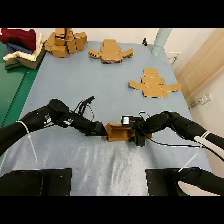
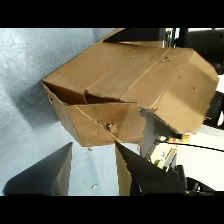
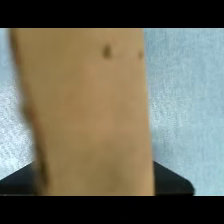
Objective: Fold the box.
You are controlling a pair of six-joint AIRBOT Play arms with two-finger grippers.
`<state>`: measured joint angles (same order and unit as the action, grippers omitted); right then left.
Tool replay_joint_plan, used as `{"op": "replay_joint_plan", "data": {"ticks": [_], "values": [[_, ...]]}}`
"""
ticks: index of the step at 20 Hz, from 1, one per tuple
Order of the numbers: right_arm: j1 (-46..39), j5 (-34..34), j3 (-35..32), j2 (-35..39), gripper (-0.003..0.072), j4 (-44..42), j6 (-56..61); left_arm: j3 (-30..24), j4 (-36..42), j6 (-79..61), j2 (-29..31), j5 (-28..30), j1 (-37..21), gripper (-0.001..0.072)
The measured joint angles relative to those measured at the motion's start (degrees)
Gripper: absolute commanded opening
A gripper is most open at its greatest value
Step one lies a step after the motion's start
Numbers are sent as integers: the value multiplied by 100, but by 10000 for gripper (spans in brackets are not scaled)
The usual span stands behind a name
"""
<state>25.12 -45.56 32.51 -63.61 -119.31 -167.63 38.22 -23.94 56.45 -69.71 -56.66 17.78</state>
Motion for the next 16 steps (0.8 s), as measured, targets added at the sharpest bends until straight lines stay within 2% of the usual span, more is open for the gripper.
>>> {"op": "replay_joint_plan", "data": {"ticks": [7, 12, 13, 14, 16], "values": [[0, 2, 0, 0, 497, -2, 2, 0, 186, -55, -94, 402, 264, 434], [0, 4, 0, 0, 497, -2, 2, 0, 238, -31, -98, 476, 289, 436], [0, 2, 0, 0, 497, -2, 2, 0, 240, -26, -98, 474, 289, 486], [0, 2, 0, 0, 497, -2, 0, 0, 247, -20, -98, 474, 289, 686], [0, 2, 0, 0, 497, -2, 0, 0, 280, -7, -98, 479, 289, 703]]}}
